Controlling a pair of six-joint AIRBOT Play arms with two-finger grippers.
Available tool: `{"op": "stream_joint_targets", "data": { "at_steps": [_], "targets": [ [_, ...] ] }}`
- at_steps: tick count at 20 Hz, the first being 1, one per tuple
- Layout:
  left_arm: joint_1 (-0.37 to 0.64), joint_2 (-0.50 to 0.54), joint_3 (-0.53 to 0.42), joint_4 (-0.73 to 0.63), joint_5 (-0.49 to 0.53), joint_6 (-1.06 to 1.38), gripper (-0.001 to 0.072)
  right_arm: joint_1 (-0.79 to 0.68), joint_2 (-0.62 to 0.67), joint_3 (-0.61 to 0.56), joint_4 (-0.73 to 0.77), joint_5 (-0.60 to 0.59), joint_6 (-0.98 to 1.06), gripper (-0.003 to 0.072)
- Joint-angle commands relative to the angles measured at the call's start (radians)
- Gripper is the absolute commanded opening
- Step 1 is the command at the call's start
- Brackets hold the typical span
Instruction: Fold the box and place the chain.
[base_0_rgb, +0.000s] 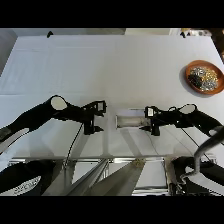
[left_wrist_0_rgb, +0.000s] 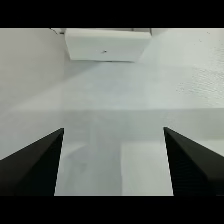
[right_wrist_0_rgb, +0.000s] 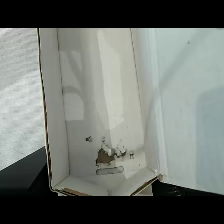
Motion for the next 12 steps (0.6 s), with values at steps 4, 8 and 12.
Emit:
{"op": "stream_joint_targets", "data": {
  "at_steps": [4, 8, 12],
  "targets": [
    [-0.027, -0.114, -0.021, -0.215, 0.106, 0.353, 0.0709, 0.000, 0.001, 0.001, 0.000, 0.000, 0.000, 0.0299],
    [-0.085, -0.162, -0.011, -0.253, 0.135, 0.362, 0.0710, 0.000, 0.001, 0.001, 0.000, 0.000, 0.000, 0.0299],
    [-0.109, -0.194, 0.037, -0.255, 0.136, 0.333, 0.0712, 0.000, 0.001, 0.001, 0.000, 0.000, 0.000, 0.0299]
  ]
}}
